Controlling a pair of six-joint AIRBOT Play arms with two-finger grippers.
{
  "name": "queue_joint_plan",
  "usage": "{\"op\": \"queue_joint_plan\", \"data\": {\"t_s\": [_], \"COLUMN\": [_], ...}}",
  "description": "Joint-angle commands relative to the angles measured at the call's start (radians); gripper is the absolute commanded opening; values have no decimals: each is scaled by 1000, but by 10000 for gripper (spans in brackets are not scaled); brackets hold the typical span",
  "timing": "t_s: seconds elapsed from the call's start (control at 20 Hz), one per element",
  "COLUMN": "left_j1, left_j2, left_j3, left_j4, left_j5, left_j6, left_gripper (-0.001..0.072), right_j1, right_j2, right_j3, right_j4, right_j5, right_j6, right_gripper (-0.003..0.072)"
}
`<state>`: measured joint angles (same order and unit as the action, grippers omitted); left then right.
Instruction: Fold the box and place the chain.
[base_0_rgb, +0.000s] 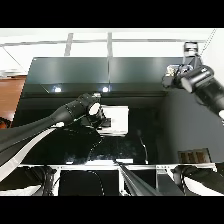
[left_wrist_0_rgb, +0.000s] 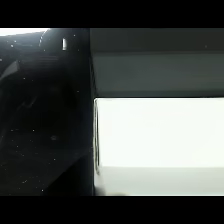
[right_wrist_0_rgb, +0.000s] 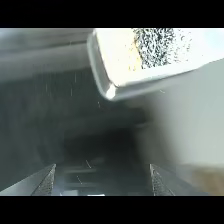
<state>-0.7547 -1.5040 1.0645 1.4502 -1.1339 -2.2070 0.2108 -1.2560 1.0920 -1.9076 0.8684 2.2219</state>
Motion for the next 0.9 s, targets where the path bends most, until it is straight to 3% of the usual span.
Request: {"op": "queue_joint_plan", "data": {"t_s": [0.0,0.1,0.25,0.35,0.45,0.85], "left_j1": [2,2,2,2,2,2], "left_j2": [0,0,0,0,0,0], "left_j3": [0,0,0,0,0,0], "left_j4": [7,7,7,7,7,7], "left_j5": [0,0,-1,-1,-1,0], "left_j6": [0,0,0,0,0,0], "left_gripper": [26,26,26,26,26,26], "right_j1": [-217,-259,-301,-333,-354,-385], "right_j2": [-158,-296,-510,-606,-645,-722], "right_j3": [92,294,626,761,798,797], "right_j4": [365,415,460,516,557,651], "right_j5": [-228,-95,215,325,321,256], "right_j6": [-27,-28,-16,41,84,142], "right_gripper": [720,720,720,720,593,593]}}
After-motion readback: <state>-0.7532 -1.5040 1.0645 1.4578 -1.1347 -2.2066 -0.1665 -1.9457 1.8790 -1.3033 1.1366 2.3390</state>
